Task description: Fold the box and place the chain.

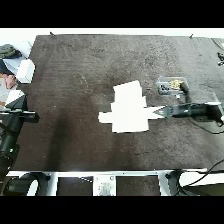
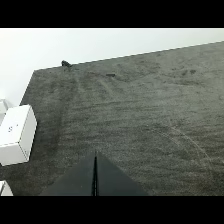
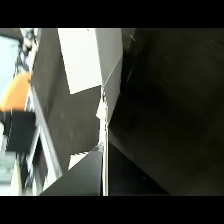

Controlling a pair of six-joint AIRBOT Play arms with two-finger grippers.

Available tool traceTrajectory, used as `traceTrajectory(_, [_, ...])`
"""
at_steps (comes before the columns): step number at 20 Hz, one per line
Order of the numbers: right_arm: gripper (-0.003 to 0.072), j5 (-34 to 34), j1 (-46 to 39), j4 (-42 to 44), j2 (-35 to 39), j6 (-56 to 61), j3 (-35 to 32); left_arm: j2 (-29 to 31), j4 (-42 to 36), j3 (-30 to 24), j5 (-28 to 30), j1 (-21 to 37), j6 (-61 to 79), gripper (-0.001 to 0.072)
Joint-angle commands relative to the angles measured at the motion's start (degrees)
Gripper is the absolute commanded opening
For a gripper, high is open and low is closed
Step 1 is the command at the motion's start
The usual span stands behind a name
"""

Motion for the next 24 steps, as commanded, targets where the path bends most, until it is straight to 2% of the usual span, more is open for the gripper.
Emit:
traceTrajectory(1, [-0.0019, -15.2, 10.1, 13.3, 2.6, -3.1, -8.0, 0.0, 0.0, 0.0, -0.1, 0.0, 0.0, 0.0012])
traceTrajectory(3, [-0.0019, -21.8, 14.8, 18.6, 2.6, -4.2, -7.7, 0.0, 0.0, 0.0, 0.0, 0.0, -0.3, 0.0012])
traceTrajectory(5, [-0.0020, -27.5, 18.3, 19.4, 2.3, -3.4, -5.3, 0.0, 0.0, 0.0, -2.8, 0.0, -1.4, 0.0014])
traceTrajectory(6, [-0.0020, -29.2, 19.6, 19.4, 1.7, -2.8, -3.4, 0.0, 0.3, 0.1, -4.5, 0.0, -0.3, 0.0184])
traceTrajectory(7, [-0.0020, -30.4, 20.8, 18.2, 0.9, -1.9, -1.3, 0.0, 0.2, 0.3, -5.8, 0.0, 0.2, 0.0508])
traceTrajectory(8, [-0.0020, -31.6, 21.9, 16.3, 0.1, 0.1, 0.5, -0.5, -0.1, 0.4, -6.9, 0.0, -0.4, 0.0449])
traceTrajectory(10, [-0.0020, -34.1, 24.7, 12.2, -2.0, 1.7, 4.3, -2.6, -0.2, 0.9, -8.6, 0.0, -0.3, 0.0442])
traceTrajectory(13, [-0.0020, -36.9, 27.3, 9.6, -4.6, 3.2, 7.8, -13.6, -0.2, 7.1, -15.1, 0.0, -0.3, 0.0443])
traceTrajectory(14, [-0.0020, -37.8, 27.3, 9.6, -4.8, 3.5, 8.0, -18.8, -0.2, 10.2, -17.5, 0.0, -0.7, 0.0443])
traceTrajectory(16, [-0.0020, -38.5, 27.3, 9.6, -4.7, 4.3, 8.0, -30.2, -0.1, 17.4, -21.9, 0.0, -2.3, 0.0490])
traceTrajectory(20, [-0.0020, -38.5, 27.3, 9.6, -4.7, 4.5, 8.0, -51.2, 2.4, 32.0, -35.4, 0.0, -4.0, 0.0492])
traceTrajectory(24, [-0.0020, -38.4, 27.3, 9.6, -4.7, 4.5, 8.0, -68.8, 14.0, 49.0, -47.1, 0.0, -16.2, 0.0492])
